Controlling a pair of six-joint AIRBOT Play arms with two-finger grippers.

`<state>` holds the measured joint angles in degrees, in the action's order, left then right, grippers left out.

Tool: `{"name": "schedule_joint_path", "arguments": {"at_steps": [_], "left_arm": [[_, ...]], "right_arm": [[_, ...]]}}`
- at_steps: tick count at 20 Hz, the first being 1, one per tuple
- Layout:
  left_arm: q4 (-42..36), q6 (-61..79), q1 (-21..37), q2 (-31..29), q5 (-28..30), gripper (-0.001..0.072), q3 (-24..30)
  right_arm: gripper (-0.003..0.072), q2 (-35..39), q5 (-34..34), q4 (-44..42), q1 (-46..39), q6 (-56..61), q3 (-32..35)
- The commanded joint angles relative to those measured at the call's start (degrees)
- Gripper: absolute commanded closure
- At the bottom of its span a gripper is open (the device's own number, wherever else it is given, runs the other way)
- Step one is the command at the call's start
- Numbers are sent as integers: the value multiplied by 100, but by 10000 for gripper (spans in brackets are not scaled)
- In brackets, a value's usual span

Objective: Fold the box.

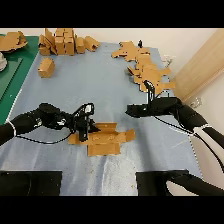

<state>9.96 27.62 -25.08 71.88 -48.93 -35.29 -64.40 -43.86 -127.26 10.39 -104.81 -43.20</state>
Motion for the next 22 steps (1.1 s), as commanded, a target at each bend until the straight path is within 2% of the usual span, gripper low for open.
{"name": "schedule_joint_path", "arguments": {"at_steps": [1,7,15,19,22], "left_arm": [[-7,2,-26,4,-103,698,11],[-7,0,-24,2,-48,698,11],[-9,0,-26,2,-74,699,11],[-9,0,-26,2,-74,699,11],[-9,0,-26,2,-74,699,11]], "right_arm": [[681,-4,33,2,7,-9,-4],[682,-2,61,0,7,-199,-4],[683,245,260,26,9,-1377,-4],[684,905,-275,98,201,-1591,83],[685,1886,-584,494,1084,-1534,640]]}}
